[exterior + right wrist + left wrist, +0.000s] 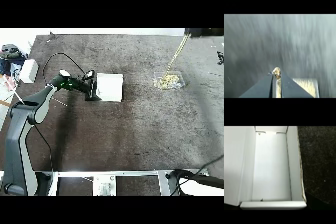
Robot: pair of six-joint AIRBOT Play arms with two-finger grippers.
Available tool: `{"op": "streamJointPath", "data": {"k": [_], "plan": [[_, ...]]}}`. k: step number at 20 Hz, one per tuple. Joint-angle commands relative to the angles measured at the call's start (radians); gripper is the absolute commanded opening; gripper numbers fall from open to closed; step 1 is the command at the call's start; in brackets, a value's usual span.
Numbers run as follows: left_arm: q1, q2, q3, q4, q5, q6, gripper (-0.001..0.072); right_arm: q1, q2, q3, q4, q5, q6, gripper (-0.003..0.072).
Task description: Fold the box and place the chain.
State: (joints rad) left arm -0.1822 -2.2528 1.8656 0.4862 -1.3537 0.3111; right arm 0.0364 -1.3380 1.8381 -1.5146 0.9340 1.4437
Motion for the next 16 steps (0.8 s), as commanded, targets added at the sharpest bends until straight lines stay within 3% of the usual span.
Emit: {"op": "streamJointPath", "data": {"k": [1, 10, 16], "plan": [[0.0, -0.001, 0.0, 0.0, 0.0, 0.0, 0.0525, 0.091, 0.137, 0.001, 0.001, -0.172, -0.032, 0.0009], [0.0, -0.001, 0.0, 0.0, 0.0, 0.0, 0.0525, 0.363, 0.163, 0.0, 0.001, -0.196, -0.038, 0.0008], [0.0, 0.0, 0.0, 0.0, 0.0, 0.0, 0.0525, 0.503, 0.054, -0.003, 0.001, -0.111, -0.038, 0.0009]]}}
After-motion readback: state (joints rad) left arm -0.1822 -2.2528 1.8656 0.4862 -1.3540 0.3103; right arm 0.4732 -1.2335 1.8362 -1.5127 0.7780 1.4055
